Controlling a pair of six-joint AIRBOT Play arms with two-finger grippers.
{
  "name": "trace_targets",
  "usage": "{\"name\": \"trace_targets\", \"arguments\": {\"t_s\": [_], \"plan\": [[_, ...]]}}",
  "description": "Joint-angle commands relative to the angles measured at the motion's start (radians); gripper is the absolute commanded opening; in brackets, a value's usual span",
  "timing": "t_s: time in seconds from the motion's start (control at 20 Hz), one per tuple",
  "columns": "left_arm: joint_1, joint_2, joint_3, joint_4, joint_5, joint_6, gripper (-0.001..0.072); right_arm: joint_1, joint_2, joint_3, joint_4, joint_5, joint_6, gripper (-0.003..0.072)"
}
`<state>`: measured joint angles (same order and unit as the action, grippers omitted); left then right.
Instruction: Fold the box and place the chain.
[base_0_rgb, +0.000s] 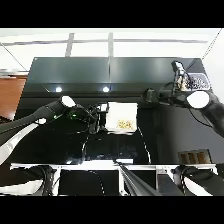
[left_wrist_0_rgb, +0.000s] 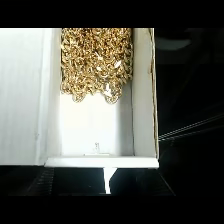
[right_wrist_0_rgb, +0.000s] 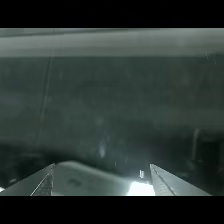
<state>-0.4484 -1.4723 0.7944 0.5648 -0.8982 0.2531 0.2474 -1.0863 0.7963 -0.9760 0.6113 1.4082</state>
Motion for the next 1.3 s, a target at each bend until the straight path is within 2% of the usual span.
{"name": "trace_targets", "arguments": {"t_s": [0.0, 0.1, 0.2, 0.3, 0.5, 0.75, 1.0, 1.25], "plan": [[-0.001, 0.000, 0.001, 0.000, 0.000, 0.001, 0.0401, 0.072, -0.137, 0.035, 0.000, -0.096, -0.213, 0.0709], [-0.001, 0.000, 0.001, 0.000, 0.000, 0.001, 0.0401, 0.119, -0.148, 0.040, -0.001, -0.050, -0.407, 0.0709], [-0.001, 0.000, 0.001, 0.000, 0.000, 0.001, 0.0401, 0.142, -0.127, 0.086, -0.005, 0.105, -0.571, 0.0709], [-0.001, 0.000, 0.001, 0.000, 0.000, 0.001, 0.0401, 0.144, -0.091, 0.142, -0.014, 0.264, -0.647, 0.0709], [-0.001, 0.000, 0.001, 0.000, 0.000, 0.001, 0.0401, 0.150, -0.058, 0.139, -0.024, 0.426, -0.730, 0.0709], [-0.001, 0.000, 0.001, 0.000, 0.000, 0.001, 0.0401, 0.179, -0.058, 0.013, 0.075, 0.392, -0.920, 0.0709], [-0.001, 0.000, 0.001, 0.000, 0.000, 0.001, 0.0401, 0.179, -0.058, 0.009, 0.113, 0.399, -1.033, 0.0709], [-0.001, 0.000, 0.001, 0.000, 0.000, 0.001, 0.0401, 0.191, -0.058, 0.008, 0.117, 0.377, -1.043, 0.0709]]}}
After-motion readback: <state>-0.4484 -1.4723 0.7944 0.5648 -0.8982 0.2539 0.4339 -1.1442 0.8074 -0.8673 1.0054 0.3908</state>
